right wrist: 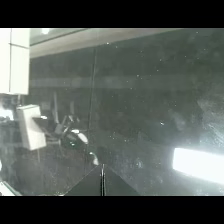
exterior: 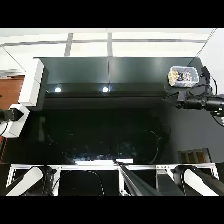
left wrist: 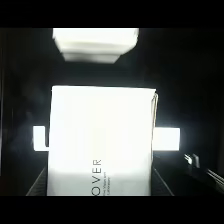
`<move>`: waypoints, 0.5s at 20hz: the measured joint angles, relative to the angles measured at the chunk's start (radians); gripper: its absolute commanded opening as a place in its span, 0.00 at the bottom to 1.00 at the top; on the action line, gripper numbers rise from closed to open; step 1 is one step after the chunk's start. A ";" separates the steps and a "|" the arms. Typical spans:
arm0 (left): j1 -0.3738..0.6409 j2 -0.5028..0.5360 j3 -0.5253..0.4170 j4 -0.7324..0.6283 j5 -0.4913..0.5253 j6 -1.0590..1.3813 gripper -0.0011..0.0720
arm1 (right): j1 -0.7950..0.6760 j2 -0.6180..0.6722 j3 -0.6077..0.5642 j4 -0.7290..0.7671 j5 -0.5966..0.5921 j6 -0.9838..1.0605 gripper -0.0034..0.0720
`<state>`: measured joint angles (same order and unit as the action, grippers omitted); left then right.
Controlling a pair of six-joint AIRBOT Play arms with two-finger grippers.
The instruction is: Fold the box and place the chain.
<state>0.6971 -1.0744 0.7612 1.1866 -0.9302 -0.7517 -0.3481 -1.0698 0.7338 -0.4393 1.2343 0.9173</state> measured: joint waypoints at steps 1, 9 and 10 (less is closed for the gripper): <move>-0.010 -0.011 0.000 -0.003 0.022 0.000 0.32 | 0.000 0.000 0.000 0.000 -0.002 0.003 0.06; -0.045 -0.103 0.000 -0.018 0.111 -0.023 0.49 | 0.000 0.000 0.000 0.000 -0.006 0.029 0.06; -0.049 -0.113 0.000 -0.018 0.127 -0.024 0.59 | 0.000 0.000 0.000 0.000 -0.008 0.031 0.06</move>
